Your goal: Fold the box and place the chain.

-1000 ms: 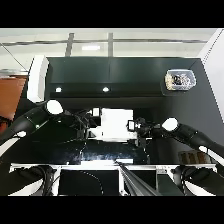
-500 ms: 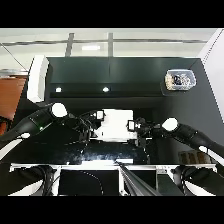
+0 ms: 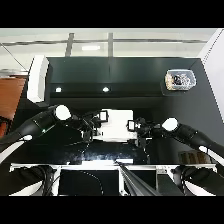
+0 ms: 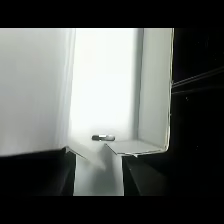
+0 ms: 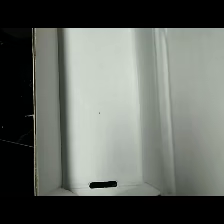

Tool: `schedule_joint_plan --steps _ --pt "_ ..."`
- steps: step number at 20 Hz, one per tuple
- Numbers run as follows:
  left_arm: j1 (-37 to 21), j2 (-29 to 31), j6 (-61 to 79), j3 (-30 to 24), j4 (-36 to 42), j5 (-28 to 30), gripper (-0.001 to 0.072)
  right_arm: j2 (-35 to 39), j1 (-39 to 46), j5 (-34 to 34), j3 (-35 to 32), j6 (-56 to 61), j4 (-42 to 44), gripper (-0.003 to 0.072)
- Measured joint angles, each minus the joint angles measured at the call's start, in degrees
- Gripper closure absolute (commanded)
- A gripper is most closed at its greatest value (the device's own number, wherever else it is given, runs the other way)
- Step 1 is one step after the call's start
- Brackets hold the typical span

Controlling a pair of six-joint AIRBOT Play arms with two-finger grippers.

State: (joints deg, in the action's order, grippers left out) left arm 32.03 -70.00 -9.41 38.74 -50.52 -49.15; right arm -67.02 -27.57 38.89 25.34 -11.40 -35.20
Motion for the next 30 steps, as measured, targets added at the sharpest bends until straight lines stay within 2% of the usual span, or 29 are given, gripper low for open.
schedule_joint_plan --steps 3,4,18,21,22,23,24,25,26,27,28,29,30 --pt "1.55 0.0 -1.2 0.0 -0.22 1.6 0.0391 0.0 0.0 0.0 0.0 0.04 0.02 0.0119" --pt "1.84 0.0 -1.64 0.0 -0.22 2.08 0.0447 0.0 0.0 0.0 0.0 0.04 0.0 0.0119" --pt "2.56 -0.02 -6.86 -3.13 6.75 4.9 0.0452 0.0 0.0 -0.04 -0.02 0.02 0.02 0.0119" --pt "2.93 -0.02 -5.97 -3.26 7.15 5.4 0.0412 0.0 0.0 -0.07 0.0 0.02 0.02 0.0119" --pt "3.21 -0.02 -5.49 -3.28 7.19 5.77 0.0371 0.0 0.0 -0.09 0.0 0.04 0.04 0.012" --pt "3.56 -0.02 -4.96 -3.28 7.23 6.12 0.0259 0.0 0.0 -0.09 -0.02 0.04 0.04 0.0119" --pt "4.0 -0.02 -4.63 -3.28 7.3 6.58 0.0258 0.0 0.0 -0.09 -0.02 0.04 0.04 0.0119" --pt "4.37 -0.02 -4.39 -3.28 7.3 6.73 0.0336 0.0 0.0 -0.09 -0.02 0.04 0.04 0.0119" --pt "4.68 -0.02 -4.13 -3.28 7.34 6.75 0.0553 0.0 0.0 -0.15 0.0 0.02 0.0 0.012" --pt "4.92 -0.02 -3.85 -3.28 7.76 6.67 0.0529 0.0 0.0 -0.13 0.0 0.0 -0.02 0.0119" --pt "5.07 -0.02 -3.65 -3.28 7.76 6.64 0.0415 0.0 0.0 -0.13 0.0 -0.02 -0.02 0.012" --pt "5.16 -0.02 -3.69 -3.28 7.74 7.1 0.0441 0.0 0.0 -0.13 0.0 0.0 0.0 0.0119" --pt "5.25 -0.02 -3.67 -3.28 7.65 7.15 0.0646 0.0 0.0 -0.15 -0.02 0.0 -0.02 0.0119"
